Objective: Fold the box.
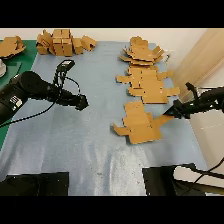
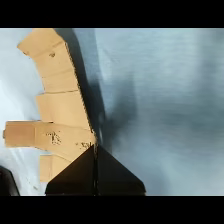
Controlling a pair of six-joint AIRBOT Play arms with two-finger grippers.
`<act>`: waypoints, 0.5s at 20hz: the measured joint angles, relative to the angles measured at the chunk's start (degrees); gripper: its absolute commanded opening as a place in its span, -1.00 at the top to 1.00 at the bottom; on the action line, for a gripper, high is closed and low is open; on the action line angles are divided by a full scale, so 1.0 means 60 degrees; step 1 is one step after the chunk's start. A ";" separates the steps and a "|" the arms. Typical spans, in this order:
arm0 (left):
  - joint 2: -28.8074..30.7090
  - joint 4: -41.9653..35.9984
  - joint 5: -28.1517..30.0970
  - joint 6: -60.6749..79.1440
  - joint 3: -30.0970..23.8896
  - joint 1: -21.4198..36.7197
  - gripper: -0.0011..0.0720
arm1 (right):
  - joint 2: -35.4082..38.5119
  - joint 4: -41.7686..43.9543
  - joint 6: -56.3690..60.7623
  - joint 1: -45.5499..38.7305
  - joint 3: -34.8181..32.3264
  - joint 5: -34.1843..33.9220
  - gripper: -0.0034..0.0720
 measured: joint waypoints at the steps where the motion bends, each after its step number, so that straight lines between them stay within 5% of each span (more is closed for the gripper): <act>1: 0.0000 0.0000 0.0000 0.0000 0.0000 0.0000 -0.75 | 0.0295 0.0109 0.0164 0.0477 -0.0382 0.0572 0.91; 5: 0.0000 0.0000 0.0000 0.0000 0.0000 0.0000 -0.75 | 0.1370 0.0284 0.1045 0.2466 -0.1749 0.3078 0.90; 6: 0.0000 0.0000 0.0004 0.0000 0.0000 0.0000 -0.75 | 0.1574 0.0280 0.1326 0.2962 -0.2011 0.3581 0.75; 7: 0.0000 0.0000 0.0004 0.0000 0.0000 0.0000 -0.75 | 0.1701 0.0270 0.1566 0.3388 -0.2215 0.3974 0.27; 8: 0.0000 0.0000 0.0004 0.0000 0.0000 0.0000 -0.75 | 0.1756 0.0200 0.1759 0.3694 -0.2361 0.4222 0.10; 10: 0.0000 0.0000 0.0004 0.0000 0.0000 0.0000 -0.75 | 0.1716 0.0117 0.2040 0.4146 -0.2554 0.4455 0.11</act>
